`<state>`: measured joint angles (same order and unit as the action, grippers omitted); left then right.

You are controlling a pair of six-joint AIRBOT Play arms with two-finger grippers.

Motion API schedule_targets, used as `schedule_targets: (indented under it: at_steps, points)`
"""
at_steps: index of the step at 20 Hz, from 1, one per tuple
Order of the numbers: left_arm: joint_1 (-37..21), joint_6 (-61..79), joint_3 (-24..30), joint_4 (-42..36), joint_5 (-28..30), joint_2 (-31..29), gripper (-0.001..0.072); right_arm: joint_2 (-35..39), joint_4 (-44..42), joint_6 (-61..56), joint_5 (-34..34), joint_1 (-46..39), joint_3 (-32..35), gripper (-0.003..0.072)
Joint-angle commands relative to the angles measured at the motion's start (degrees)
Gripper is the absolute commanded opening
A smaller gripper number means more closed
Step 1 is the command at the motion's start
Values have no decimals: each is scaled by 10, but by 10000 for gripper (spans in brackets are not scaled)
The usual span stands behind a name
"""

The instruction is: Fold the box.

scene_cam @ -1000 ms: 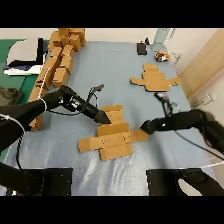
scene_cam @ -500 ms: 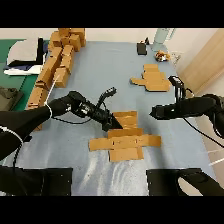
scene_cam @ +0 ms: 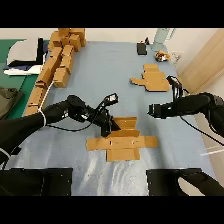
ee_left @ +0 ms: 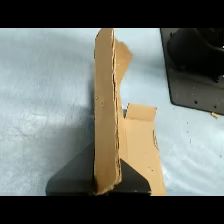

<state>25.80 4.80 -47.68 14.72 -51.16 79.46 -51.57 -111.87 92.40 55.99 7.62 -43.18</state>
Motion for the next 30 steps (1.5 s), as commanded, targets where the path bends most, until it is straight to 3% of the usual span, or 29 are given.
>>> schedule_targets:
  at_steps: [1, 4, 8, 28, 29, 30]
  points:
    - [5, 28, 16, 7, 62, -9, 9, -13, -3, 0, -16, 0, 0, 80]
    - [-12, 42, 9, 3, 100, -19, 10, -17, -5, 0, -16, 3, 0, 80]
    - [-10, 30, 11, -2, 26, -21, 11, -17, -4, 2, -23, 3, 0, 80]
    - [14, 27, 33, -14, 23, 19, 14, -17, -11, 2, -26, 3, 0, 78]
    - [14, 27, 33, -14, 23, 19, 15, -17, -11, 2, -18, 3, 0, 3]
    - [14, 26, 33, -14, 23, 19, 15, -16, -11, 1, 1, 3, -1, 2]
